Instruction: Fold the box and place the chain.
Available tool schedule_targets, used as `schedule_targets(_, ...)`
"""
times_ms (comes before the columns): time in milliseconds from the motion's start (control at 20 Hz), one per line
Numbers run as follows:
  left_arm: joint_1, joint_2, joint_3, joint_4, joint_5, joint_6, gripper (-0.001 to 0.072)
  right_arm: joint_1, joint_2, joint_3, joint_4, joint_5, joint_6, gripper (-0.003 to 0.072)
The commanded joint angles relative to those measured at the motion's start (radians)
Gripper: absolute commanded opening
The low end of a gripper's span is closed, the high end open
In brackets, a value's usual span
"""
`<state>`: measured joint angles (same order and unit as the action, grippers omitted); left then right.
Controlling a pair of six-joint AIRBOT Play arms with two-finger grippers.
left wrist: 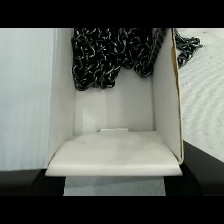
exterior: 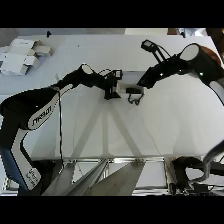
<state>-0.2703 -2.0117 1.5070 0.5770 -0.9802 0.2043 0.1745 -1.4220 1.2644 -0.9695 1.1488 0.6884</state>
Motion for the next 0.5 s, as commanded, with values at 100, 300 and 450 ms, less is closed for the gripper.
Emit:
schedule_targets(100,0.001,0.001,0.0,0.0,0.0,0.0,0.0421,-0.003,0.179,-0.16,-0.095,-0.024,0.128,0.0334)
schedule_targets(300,0.001,0.001,0.0,0.0,0.0,0.0,0.0421,0.015,0.232,-0.336,-0.11,-0.144,0.258,0.0334)
schedule_targets(450,0.001,0.001,0.0,0.0,0.0,0.0,0.0421,0.09,0.192,-0.357,-0.179,-0.233,0.323,0.0335)
